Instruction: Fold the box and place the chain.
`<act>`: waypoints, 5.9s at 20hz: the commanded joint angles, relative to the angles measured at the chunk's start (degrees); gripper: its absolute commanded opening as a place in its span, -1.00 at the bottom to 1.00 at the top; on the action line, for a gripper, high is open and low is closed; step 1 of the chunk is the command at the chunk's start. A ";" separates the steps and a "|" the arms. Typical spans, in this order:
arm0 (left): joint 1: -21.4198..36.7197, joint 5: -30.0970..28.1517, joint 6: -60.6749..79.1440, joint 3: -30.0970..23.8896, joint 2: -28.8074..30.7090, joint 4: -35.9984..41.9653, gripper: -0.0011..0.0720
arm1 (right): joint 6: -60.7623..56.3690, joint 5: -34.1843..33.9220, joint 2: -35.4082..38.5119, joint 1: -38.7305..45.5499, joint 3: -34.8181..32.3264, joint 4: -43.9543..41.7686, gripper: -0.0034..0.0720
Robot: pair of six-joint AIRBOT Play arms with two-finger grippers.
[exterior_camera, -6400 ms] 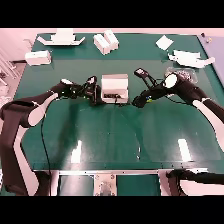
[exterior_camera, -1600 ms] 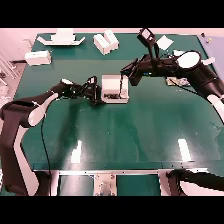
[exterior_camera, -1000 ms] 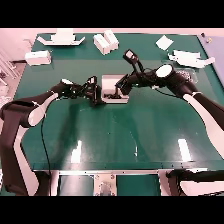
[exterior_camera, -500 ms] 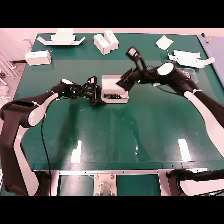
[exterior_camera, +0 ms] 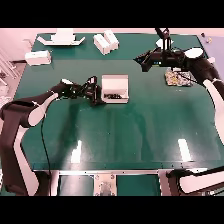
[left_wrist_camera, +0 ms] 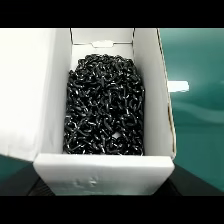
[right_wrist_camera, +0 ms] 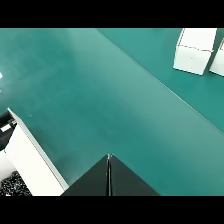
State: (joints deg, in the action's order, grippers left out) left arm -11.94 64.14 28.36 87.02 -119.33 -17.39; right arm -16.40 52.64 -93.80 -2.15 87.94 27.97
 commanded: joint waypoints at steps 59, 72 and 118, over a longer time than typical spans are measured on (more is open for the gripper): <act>0.02 -0.02 0.02 0.04 0.04 0.00 0.47 | -4.59 35.30 -20.81 -8.48 19.76 12.13 -0.12; 0.02 0.00 0.02 0.04 0.04 0.00 0.47 | -4.13 32.28 -21.27 -8.85 19.76 15.78 -0.13; 0.04 0.44 0.02 0.04 0.04 0.00 0.47 | -4.37 27.36 -21.18 -9.90 21.59 16.00 -0.13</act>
State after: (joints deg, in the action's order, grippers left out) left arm -11.88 64.49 28.32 87.05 -119.33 -17.30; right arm -20.78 80.23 -115.02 -11.99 109.40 43.99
